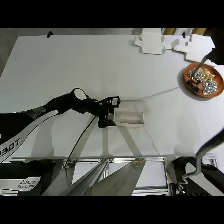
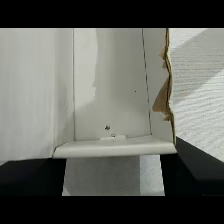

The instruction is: Fold the box and place the chain.

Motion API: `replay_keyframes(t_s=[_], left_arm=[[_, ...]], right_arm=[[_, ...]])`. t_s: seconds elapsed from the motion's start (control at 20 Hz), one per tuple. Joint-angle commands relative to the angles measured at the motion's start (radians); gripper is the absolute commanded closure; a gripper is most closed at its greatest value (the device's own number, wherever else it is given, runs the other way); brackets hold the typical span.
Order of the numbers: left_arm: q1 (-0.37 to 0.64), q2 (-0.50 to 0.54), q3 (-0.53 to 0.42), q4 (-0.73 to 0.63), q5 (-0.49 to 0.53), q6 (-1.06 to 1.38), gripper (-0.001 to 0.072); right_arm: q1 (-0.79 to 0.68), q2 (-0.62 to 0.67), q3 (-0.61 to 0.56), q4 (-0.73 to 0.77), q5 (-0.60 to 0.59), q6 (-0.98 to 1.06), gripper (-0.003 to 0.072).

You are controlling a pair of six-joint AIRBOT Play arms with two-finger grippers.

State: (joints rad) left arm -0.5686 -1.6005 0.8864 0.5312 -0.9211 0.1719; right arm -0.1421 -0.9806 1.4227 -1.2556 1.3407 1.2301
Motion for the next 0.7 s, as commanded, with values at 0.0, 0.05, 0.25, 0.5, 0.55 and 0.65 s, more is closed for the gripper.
replay_keyframes(t_s=[0.0,0.05,0.25,0.5,0.55,0.65], left_arm=[[0.001,0.000,0.000,0.000,0.000,0.000,0.0373],[0.001,0.000,0.000,0.000,0.000,0.000,0.0373],[0.001,0.000,0.000,0.000,0.000,0.000,0.0373],[0.001,0.000,0.000,0.001,0.000,0.000,0.0373],[0.001,0.000,0.000,0.000,0.000,0.000,0.0373],[0.000,0.000,0.000,0.000,0.000,0.000,0.0373]], right_arm=[[0.145,0.143,0.000,0.089,0.111,0.048,0.0667],[0.204,0.175,0.000,0.090,0.111,0.070,0.0667],[0.456,0.241,-0.002,0.066,0.107,0.162,0.0667],[0.717,0.238,-0.095,-0.051,0.016,0.242,0.0667],[0.755,0.237,-0.135,-0.072,-0.006,0.249,0.0667],[0.790,0.235,-0.211,-0.106,-0.058,0.256,0.0667]])
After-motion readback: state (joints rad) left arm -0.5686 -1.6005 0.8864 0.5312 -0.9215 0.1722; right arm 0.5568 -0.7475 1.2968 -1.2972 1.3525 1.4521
